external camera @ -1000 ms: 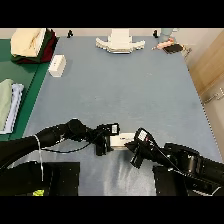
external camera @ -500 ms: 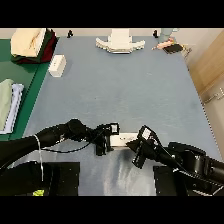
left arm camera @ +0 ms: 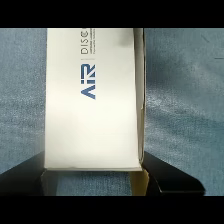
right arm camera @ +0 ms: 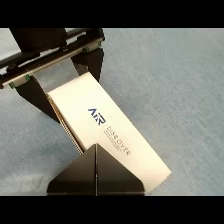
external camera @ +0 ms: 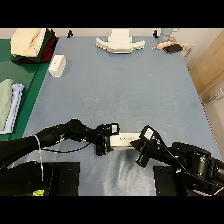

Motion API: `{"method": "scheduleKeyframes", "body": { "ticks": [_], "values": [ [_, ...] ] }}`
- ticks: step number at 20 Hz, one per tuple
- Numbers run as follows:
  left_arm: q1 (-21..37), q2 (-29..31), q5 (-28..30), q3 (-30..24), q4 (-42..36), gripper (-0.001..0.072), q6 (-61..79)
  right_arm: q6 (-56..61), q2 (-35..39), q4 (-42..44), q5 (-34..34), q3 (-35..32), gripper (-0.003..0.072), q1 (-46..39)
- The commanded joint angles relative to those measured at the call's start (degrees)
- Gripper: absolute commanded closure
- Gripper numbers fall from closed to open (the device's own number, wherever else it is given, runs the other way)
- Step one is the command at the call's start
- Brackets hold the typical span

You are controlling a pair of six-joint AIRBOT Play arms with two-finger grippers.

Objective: Fold the box.

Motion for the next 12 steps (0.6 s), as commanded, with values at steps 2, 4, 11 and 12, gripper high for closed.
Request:
{"method": "scheduleKeyframes", "body": {
  "ticks": [2,4,11,12],
  "values": [
    [0.0,0.0,0.0,0.0,0.0,0.0285,0.0,0.2,0.1,-0.3,1.7,-0.4,0.0686,0.0],
    [0.0,0.0,0.0,0.0,0.0,0.0285,0.0,0.2,0.1,0.1,1.7,-0.8,0.0686,0.0],
    [0.0,0.0,0.0,0.0,0.0,0.0285,0.0,0.2,0.1,0.9,3.8,-1.0,0.0686,0.0],
    [0.0,0.0,0.0,0.0,0.0,0.0286,0.0,0.2,0.1,1.1,4.1,-1.0,0.0686,0.0]
  ]
}}
